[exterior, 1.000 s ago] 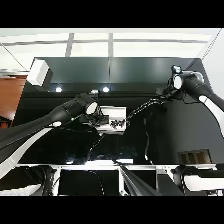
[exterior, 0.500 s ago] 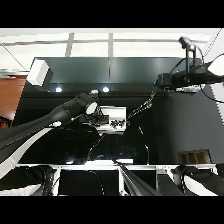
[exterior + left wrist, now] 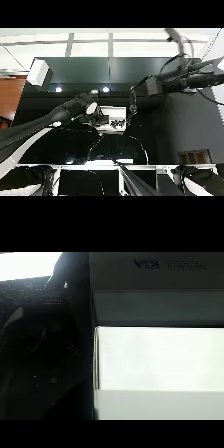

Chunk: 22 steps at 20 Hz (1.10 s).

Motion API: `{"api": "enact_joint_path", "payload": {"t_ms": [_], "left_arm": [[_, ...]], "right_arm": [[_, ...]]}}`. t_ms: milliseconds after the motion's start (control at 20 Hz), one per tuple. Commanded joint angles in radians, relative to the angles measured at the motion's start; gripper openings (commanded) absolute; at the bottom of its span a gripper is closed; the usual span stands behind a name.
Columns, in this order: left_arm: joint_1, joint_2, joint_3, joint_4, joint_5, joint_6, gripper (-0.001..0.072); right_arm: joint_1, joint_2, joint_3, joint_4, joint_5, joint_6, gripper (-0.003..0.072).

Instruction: Fold the box and place the chain.

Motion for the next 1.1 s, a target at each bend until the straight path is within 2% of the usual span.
{"api": "enact_joint_path", "payload": {"t_ms": [0, 350, 650, 950, 1000, 1050], "left_arm": [[0.000, 0.000, 0.000, 0.000, 0.001, 0.000, 0.0031], [0.000, 0.000, 0.000, 0.000, 0.001, 0.000, 0.0031], [0.000, 0.000, 0.000, 0.000, 0.000, 0.000, 0.0031], [0.000, 0.000, 0.000, 0.000, 0.001, 0.000, 0.0032], [0.000, 0.000, 0.000, 0.000, 0.001, 0.000, 0.0031], [0.000, 0.000, 0.000, 0.000, 0.001, 0.000, 0.0031]], "right_arm": [[0.075, -0.039, 0.002, 0.030, -0.002, -0.021, 0.0018], [0.052, -0.056, 0.000, 0.051, 0.051, -0.039, 0.0018], [0.106, -0.116, -0.120, 0.051, -0.116, -0.042, 0.0019], [0.108, -0.198, -0.209, 0.008, -0.174, -0.045, 0.0021], [0.106, -0.199, -0.219, 0.002, -0.175, -0.045, 0.0068], [0.095, -0.198, -0.220, -0.006, -0.158, -0.046, 0.0324]]}}
